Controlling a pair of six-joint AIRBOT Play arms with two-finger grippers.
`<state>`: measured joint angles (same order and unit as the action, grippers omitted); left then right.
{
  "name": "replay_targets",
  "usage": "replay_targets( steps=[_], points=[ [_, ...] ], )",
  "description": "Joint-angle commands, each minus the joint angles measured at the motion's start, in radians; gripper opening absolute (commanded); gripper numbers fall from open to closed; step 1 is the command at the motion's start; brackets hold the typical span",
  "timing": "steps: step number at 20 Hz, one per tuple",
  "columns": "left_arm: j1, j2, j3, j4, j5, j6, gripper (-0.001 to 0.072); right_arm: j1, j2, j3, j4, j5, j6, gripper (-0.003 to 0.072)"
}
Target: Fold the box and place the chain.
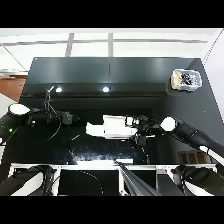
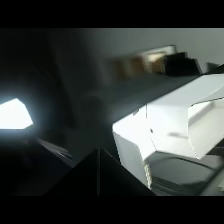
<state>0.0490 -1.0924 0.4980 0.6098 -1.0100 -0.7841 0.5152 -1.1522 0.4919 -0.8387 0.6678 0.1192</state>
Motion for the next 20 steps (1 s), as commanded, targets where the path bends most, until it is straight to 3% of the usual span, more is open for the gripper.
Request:
replay_targets(
  steps=[1, 6, 9, 12, 14, 17, 20],
  points=[
    [0.012, -0.073, -0.069, -0.095, -0.03, -0.08, 0.003, 0.001, 0.001, 0.0, 0.0, 0.007, 0.0, 0.0426],
    [-0.12, -0.238, -0.074, -0.208, 0.014, -0.05, 0.0028, 0.001, 0.001, 0.0, 0.0, 0.011, 0.0, 0.0426],
    [-0.175, -0.254, -0.074, -0.211, 0.061, -0.05, 0.0028, 0.001, 0.001, 0.0, 0.0, 0.017, 0.0, 0.0426],
    [-0.194, -0.253, -0.07, -0.298, 0.002, 0.105, 0.0031, 0.001, 0.001, 0.0, 0.0, 0.021, 0.0, 0.0426],
    [-0.196, -0.25, -0.054, -0.316, -0.049, 0.116, 0.0157, 0.001, 0.001, 0.0, 0.0, 0.021, 0.0, 0.0426],
    [-0.195, -0.229, -0.038, -0.311, -0.07, 0.116, 0.0502, 0.001, 0.001, 0.0, 0.0, 0.022, 0.0, 0.0426],
    [-0.196, -0.201, -0.027, -0.309, -0.099, 0.115, 0.0592, 0.001, 0.001, 0.0, 0.0, 0.028, 0.0, 0.0426]
  ],
)
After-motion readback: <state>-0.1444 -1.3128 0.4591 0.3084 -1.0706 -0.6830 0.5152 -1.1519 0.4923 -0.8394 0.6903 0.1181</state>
